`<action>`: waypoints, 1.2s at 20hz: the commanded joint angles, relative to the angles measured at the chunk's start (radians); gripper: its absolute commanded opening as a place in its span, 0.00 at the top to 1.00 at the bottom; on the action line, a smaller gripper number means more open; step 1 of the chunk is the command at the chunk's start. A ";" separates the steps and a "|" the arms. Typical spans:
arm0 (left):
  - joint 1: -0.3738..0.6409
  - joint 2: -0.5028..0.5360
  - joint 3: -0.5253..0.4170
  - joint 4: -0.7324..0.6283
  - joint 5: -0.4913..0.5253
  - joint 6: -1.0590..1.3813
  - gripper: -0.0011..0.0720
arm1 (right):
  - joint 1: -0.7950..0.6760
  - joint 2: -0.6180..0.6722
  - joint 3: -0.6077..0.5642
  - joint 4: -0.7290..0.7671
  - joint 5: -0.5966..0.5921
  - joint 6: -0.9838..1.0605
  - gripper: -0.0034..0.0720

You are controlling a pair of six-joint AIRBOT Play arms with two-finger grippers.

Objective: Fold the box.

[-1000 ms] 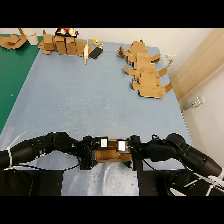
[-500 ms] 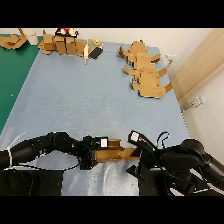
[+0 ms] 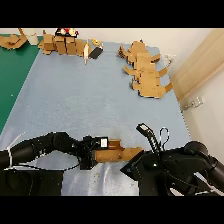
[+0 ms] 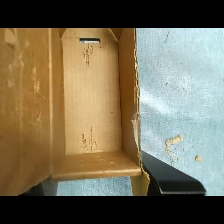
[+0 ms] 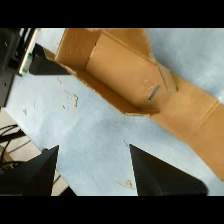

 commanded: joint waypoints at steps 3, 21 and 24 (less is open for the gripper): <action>0.001 0.001 0.003 0.003 0.101 0.000 0.65 | 0.001 0.002 0.000 0.008 0.105 0.165 0.02; 0.033 0.084 0.019 0.129 0.016 -0.083 0.65 | -0.001 -0.027 0.000 -0.001 0.217 0.274 0.02; 0.103 0.084 0.019 0.164 -0.078 -0.083 0.65 | -0.001 -0.068 0.000 0.000 0.218 0.274 0.02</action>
